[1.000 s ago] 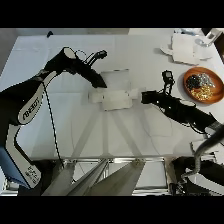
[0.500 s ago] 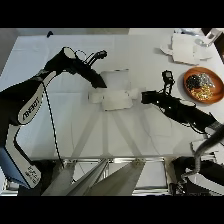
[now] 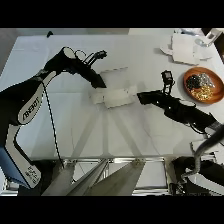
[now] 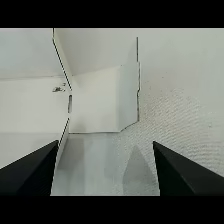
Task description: Fold the box and place the chain.
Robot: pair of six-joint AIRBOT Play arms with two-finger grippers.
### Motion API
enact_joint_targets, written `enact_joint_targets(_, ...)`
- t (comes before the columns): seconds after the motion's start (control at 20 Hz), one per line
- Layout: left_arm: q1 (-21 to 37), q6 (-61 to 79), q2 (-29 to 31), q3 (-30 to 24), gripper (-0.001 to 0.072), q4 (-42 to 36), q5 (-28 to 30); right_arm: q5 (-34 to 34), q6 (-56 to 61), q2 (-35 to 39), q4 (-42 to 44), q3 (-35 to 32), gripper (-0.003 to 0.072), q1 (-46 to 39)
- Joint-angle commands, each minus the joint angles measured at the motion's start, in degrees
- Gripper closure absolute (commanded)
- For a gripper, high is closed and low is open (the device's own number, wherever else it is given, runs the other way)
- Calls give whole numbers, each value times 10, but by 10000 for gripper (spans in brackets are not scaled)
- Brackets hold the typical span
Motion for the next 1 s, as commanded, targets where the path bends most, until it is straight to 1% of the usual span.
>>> enact_joint_targets(0.0,2,7,14,0,702,5,-1,1,0,21,0,1,32,0)
enact_joint_targets(0.05,3,8,27,0,703,8,-2,1,1,38,0,1,32,0)
enact_joint_targets(0.15,3,7,68,0,704,43,-1,-6,1,88,-7,1,32,0)
enact_joint_targets(0.25,3,5,120,0,705,96,-4,-43,1,147,-17,1,33,0)
enact_joint_targets(0.35,3,6,174,0,705,120,-19,-111,1,210,-22,1,38,0)
enact_joint_targets(0.4,3,6,199,0,705,116,-31,-151,0,237,-22,1,41,0)
enact_joint_targets(0.45,3,8,217,0,705,104,-44,-197,0,265,-22,1,84,0)
enact_joint_targets(0.5,2,9,233,0,705,88,-60,-238,0,286,-22,1,108,0)
enact_joint_targets(0.6,0,8,246,-7,706,67,-91,-306,-21,317,-17,1,108,0)
enact_joint_targets(0.65,-3,8,247,-13,706,55,-102,-329,-50,326,-6,1,108,0)
enact_joint_targets(0.7,-9,10,247,-24,706,42,-103,-344,-81,329,20,1,108,0)
enact_joint_targets(0.8,-29,29,246,-57,706,35,-78,-371,-171,329,113,1,108,0)
enact_joint_targets(0.9,-53,52,243,-98,705,34,-21,-403,-282,329,227,1,108,0)
enact_joint_targets(0.95,-64,65,238,-114,705,33,4,-420,-329,329,269,1,108,0)
